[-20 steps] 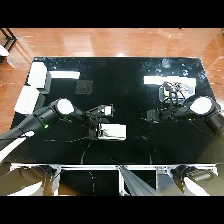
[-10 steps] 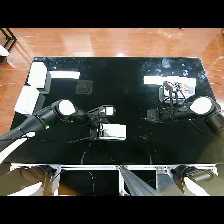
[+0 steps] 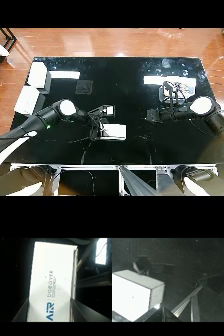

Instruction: Fold the box and place the chain.

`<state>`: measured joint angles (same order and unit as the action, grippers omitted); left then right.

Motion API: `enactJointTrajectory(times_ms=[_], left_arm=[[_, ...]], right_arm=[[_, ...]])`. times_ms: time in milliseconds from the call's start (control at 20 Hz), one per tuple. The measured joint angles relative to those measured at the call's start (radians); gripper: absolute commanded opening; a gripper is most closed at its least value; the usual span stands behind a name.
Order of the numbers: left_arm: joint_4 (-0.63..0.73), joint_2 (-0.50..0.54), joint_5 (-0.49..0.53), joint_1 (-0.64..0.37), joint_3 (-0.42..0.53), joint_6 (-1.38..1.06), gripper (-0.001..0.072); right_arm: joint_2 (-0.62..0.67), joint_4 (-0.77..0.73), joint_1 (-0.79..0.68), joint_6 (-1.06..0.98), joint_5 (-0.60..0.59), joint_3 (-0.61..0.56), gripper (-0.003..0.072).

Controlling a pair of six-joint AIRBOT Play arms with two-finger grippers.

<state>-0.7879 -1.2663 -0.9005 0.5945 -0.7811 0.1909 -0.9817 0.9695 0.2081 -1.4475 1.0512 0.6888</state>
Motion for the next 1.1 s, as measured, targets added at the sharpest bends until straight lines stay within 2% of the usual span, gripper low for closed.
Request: enactJointTrajectory(times_ms=[550, 650, 800, 1100], left_arm=[[-0.032, -0.013, 0.004, 0.010, 0.000, 0.034, 0.0628], [-0.056, -0.013, 0.004, 0.019, 0.000, 0.055, 0.0584], [-0.077, -0.013, 0.008, 0.028, -0.001, 0.080, 0.0297], [-0.110, -0.002, 0.000, 0.032, -0.001, 0.160, 0.0293]], right_arm=[[0.000, 0.000, 0.000, 0.000, -0.001, 0.000, 0.0024], [0.000, 0.000, 0.000, 0.000, -0.001, 0.000, 0.0024], [0.000, 0.000, 0.000, 0.000, -0.001, 0.000, 0.0024], [0.000, 0.000, 0.000, 0.000, -0.001, 0.000, 0.0024]])
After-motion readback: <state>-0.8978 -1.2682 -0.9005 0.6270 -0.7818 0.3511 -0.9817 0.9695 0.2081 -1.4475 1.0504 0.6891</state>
